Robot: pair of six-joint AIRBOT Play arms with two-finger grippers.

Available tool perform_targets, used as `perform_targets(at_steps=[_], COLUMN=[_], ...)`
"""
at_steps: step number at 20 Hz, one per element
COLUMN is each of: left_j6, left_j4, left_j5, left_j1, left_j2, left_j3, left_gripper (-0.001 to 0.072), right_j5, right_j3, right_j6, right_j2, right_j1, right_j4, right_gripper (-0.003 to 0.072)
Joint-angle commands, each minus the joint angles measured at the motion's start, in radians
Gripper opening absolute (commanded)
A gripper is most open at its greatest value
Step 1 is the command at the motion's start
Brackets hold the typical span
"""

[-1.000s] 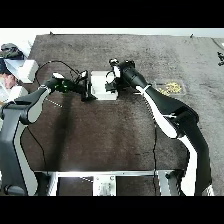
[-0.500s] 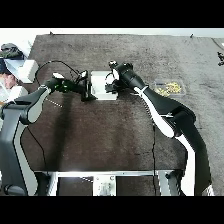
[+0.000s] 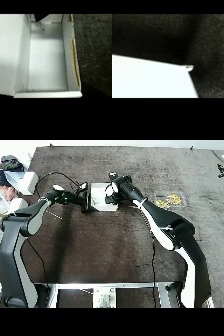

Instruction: Fold the box and place the chain.

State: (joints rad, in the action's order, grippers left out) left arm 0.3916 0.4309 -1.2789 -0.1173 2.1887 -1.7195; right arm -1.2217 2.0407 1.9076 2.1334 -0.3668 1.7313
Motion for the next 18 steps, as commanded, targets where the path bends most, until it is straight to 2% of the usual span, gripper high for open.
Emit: perform_targets(at_steps=[1, 3, 4, 8, 9, 10, 11, 12, 13, 14, 18], left_j6=[0.001, 0.001, 0.001, 0.001, 0.001, 0.001, 0.001, 0.001, 0.001, 0.001, 0.001], left_j4=[0.002, 0.002, 0.002, 0.002, 0.002, 0.002, 0.002, 0.002, 0.002, 0.002, 0.002], left_j5=[-0.003, -0.003, -0.003, -0.003, -0.003, -0.003, -0.003, -0.003, -0.003, -0.003, -0.003], left_j1=[0.001, 0.001, 0.001, 0.001, 0.001, 0.001, 0.001, 0.001, 0.001, 0.001, 0.001], left_j2=[-0.001, -0.001, -0.001, -0.001, -0.001, -0.001, -0.001, -0.001, -0.001, -0.001, -0.001], left_j3=[-0.001, -0.001, -0.001, -0.001, -0.001, -0.001, -0.001, -0.001, -0.001, -0.001, -0.001], left_gripper=[0.0226, 0.0227, 0.0227, 0.0226, 0.0227, 0.0227, 0.0227, 0.0226, 0.0227, 0.0227, 0.0227], right_j5=[-0.001, -0.002, -0.002, -0.002, -0.003, -0.005, -0.005, -0.005, -0.005, -0.005, -0.016], right_j3=[0.001, 0.001, 0.001, 0.001, 0.001, 0.001, 0.000, 0.000, 0.000, 0.000, 0.001], right_j6=[0.005, 0.005, 0.011, 0.012, 0.012, 0.012, 0.012, 0.012, 0.011, 0.005, -0.004], right_j2=[0.001, 0.001, 0.000, -0.003, -0.005, -0.008, -0.010, -0.012, -0.014, -0.016, -0.019], right_j1=[-0.003, -0.003, -0.004, -0.006, -0.006, -0.006, -0.006, -0.007, -0.007, -0.007, -0.007], right_j4=[0.007, 0.008, 0.003, -0.014, -0.016, -0.019, -0.018, -0.019, -0.023, -0.035, -0.060], right_gripper=[-0.0011, -0.0005, 0.0082, 0.0089, 0.0293, 0.0361, 0.0255, 0.0258, 0.0355, 0.0399, 0.0399])
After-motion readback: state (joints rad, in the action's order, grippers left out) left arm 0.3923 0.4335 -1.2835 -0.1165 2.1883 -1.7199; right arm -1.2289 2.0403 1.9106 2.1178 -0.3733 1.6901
